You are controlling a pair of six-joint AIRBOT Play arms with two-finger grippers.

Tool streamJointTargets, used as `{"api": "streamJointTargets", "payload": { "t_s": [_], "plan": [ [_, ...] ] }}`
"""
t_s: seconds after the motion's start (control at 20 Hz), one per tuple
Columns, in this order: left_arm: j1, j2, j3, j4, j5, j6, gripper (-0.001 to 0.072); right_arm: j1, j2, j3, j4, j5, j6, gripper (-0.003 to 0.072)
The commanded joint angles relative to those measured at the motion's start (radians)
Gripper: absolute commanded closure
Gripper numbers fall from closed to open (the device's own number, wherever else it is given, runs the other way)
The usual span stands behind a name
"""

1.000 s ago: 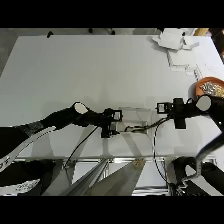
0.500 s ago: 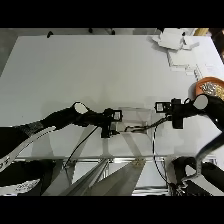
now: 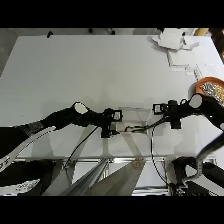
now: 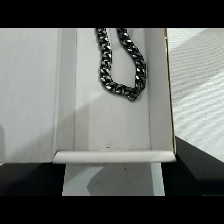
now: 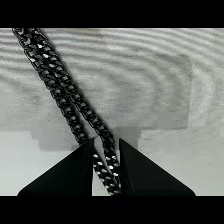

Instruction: Fold the box and place the chain.

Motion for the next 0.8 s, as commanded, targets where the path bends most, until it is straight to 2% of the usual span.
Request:
{"api": "streamJointTargets", "payload": {
  "t_s": [0.0, 0.05, 0.15, 0.35, 0.75],
  "plan": [
    [0.0, 0.001, 0.0, 0.0, 0.0, 0.0, 0.0368, 0.0, -0.011, 0.0, 0.002, -0.017, -0.009, 0.0567],
    [0.0, 0.001, 0.0, 0.0, 0.0, 0.0, 0.0368, 0.0, -0.01, 0.0, 0.002, -0.016, -0.009, 0.0645],
    [0.0, 0.001, 0.0, 0.0, 0.0, 0.0, 0.0368, 0.002, -0.002, 0.0, 0.002, 0.003, -0.005, 0.0665],
    [0.0, 0.001, 0.0, 0.0, 0.0, 0.0, 0.0368, 0.077, 0.11, 0.0, 0.026, 0.058, -0.003, 0.0666],
    [0.0, 0.001, 0.0, 0.0, 0.0, 0.0, 0.0368, 0.272, 0.472, 0.0, 0.291, 0.188, 0.003, 0.0666]
  ]
}}
